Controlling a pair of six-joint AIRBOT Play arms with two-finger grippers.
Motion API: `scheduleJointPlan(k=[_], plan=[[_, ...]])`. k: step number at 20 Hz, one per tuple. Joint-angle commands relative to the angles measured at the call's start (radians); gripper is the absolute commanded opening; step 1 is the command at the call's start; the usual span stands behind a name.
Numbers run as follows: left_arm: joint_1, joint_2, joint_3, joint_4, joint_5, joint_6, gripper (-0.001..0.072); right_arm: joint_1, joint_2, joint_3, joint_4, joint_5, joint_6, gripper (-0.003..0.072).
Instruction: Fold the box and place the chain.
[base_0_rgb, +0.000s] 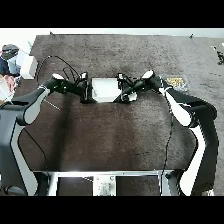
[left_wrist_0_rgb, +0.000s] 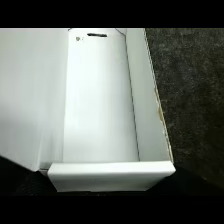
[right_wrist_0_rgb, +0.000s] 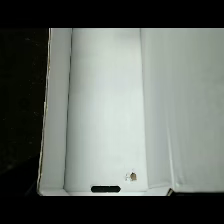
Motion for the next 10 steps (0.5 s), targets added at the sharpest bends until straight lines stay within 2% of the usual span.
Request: scheduleJointPlan(k=[1, 10], plan=[[0.001, -0.014, 0.001, -0.031, -0.004, 0.026, 0.072, 0.001, -0.001, 0.0, -0.002, 0.0, -0.002, 0.0342], [0.001, -0.014, 0.0, -0.043, -0.016, 0.045, 0.072, 0.001, -0.001, 0.0, -0.002, 0.0, -0.002, 0.0341]])
